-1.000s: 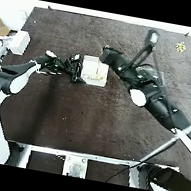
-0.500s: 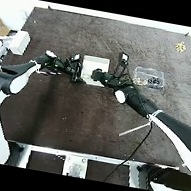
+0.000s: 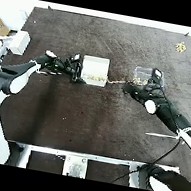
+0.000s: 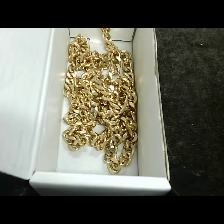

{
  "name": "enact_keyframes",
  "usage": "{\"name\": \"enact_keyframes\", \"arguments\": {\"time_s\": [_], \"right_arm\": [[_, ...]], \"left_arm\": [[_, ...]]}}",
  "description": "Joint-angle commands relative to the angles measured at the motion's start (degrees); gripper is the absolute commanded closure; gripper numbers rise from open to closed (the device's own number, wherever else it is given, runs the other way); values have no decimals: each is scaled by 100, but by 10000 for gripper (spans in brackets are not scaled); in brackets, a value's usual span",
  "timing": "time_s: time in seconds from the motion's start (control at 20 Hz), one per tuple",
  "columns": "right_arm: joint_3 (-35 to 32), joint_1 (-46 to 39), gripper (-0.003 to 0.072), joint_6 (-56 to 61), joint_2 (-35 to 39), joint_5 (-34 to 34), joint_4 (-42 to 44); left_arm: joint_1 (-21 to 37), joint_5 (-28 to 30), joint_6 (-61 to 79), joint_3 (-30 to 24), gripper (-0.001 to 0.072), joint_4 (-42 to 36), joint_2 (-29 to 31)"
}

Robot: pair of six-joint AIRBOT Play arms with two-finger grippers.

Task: Fold the box and place the chain.

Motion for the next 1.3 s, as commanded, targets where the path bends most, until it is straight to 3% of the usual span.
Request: {"name": "enact_keyframes", "arguments": {"time_s": [0.0, 0.1, 0.35, 0.55, 0.65, 0.75, 0.8, 0.85, 0.9, 0.95, 1.25], "right_arm": [[-212, -706, 226, 192, -286, -723, 142], [0, -769, 226, 190, -678, -1113, 420], [918, -431, 227, 190, -1604, -1110, 531], [1147, -417, 228, 190, -2048, -1084, 704], [1235, -420, 346, 192, -2186, -1169, 739], [1386, -417, 374, 192, -2330, -1263, 866], [1449, -417, 477, 195, -2371, -1307, 876], [1475, -417, 483, 192, -2380, -1307, 968], [1475, -415, 546, 192, -2361, -1307, 1021], [1471, -385, 688, 188, -2295, -1281, 1014], [1290, 256, 689, 103, -619, -1088, 306]], "left_arm": [[-4, 2, 2, -2, 546, 2, 4], [-4, 2, 2, -2, 546, 0, 4], [-4, 2, 2, -2, 546, 2, 4], [-4, -2, 2, -2, 546, 0, 4], [-4, -2, 2, -2, 546, 0, 4], [-4, -4, 2, -2, 546, 0, 4], [-4, -2, 2, -2, 546, 0, 4], [-4, -4, 2, -2, 546, 0, 4], [-4, -4, 2, -2, 546, 0, 4], [-4, -4, 2, -2, 546, 0, 4], [-4, -2, 2, -2, 546, 0, 4]]}}
